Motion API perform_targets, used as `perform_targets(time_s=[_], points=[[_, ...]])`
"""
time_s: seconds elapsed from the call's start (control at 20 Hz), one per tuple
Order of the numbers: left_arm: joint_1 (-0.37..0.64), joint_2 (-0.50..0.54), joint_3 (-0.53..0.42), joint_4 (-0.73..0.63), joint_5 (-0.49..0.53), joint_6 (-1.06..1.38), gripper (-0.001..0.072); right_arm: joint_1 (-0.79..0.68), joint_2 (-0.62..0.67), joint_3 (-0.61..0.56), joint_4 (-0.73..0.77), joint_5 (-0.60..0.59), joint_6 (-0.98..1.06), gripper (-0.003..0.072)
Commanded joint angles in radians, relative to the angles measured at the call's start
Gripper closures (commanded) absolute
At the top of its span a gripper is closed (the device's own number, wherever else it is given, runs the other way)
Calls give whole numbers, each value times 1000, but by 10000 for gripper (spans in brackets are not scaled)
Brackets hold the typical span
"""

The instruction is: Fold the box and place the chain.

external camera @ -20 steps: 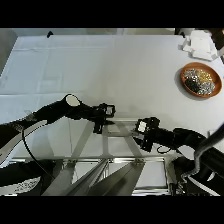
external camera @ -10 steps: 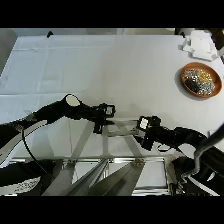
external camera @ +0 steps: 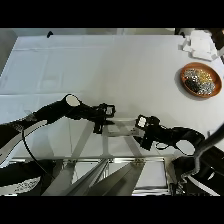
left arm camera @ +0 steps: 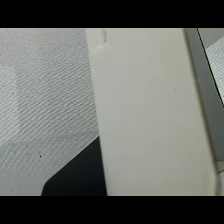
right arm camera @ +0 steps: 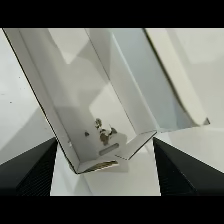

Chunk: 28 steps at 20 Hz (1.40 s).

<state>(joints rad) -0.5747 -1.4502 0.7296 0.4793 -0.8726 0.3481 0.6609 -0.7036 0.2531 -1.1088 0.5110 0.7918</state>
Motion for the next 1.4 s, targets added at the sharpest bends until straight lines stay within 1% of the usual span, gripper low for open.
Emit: perform_targets(time_s=[0.0,0.1,0.3,0.5,0.75,1.05,1.3,1.35], points=[[0,0,0,1,0,0,699,-63,-16,0,88,-2,-102,32],[0,0,0,0,0,0,699,-73,-16,0,115,-3,-185,32],[0,0,0,0,0,0,699,-73,-20,0,214,-3,-387,33],[0,0,0,1,0,0,699,-73,-61,0,330,3,-544,33],[0,0,0,0,0,0,699,-73,-124,0,383,50,-604,33],[0,0,0,0,0,0,699,-73,-158,0,414,48,-624,33],[0,0,0,1,0,0,699,-76,-159,0,454,24,-708,35],[0,0,0,1,0,0,699,-84,-159,0,459,27,-724,46]])
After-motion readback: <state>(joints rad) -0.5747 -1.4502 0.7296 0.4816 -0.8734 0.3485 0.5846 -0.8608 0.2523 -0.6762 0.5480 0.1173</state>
